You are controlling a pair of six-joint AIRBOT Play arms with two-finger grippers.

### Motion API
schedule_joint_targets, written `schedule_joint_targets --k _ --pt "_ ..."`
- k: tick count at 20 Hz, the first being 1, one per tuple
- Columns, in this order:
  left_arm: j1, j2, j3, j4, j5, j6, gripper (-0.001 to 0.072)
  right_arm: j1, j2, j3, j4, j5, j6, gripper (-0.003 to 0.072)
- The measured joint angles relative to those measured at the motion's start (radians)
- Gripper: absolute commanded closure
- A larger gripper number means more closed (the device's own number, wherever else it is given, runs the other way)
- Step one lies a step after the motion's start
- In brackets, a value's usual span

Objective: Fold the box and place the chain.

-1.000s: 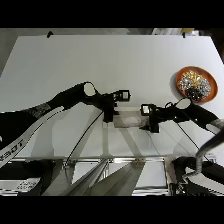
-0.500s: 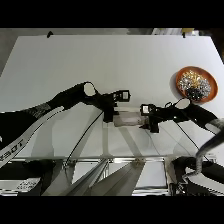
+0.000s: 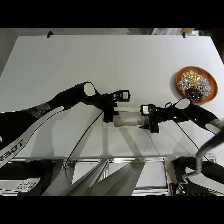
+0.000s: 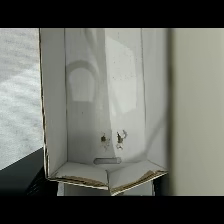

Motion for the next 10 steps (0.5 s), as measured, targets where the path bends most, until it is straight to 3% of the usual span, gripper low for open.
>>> schedule_joint_targets --k 8,9,10 --pt "0.0 0.0 0.0 -0.002 -0.008 0.0 0.0697 0.0 0.0 0.0 -0.001 0.005 -0.001 0.0345" --pt "0.0 0.0 0.0 -0.002 -0.014 0.0 0.0687 0.0 0.0 0.0 -0.001 0.006 -0.001 0.0345" --pt "0.0 0.0 0.0 -0.002 -0.021 0.0 0.0604 0.0 0.0 0.0 -0.001 0.007 -0.002 0.0345"
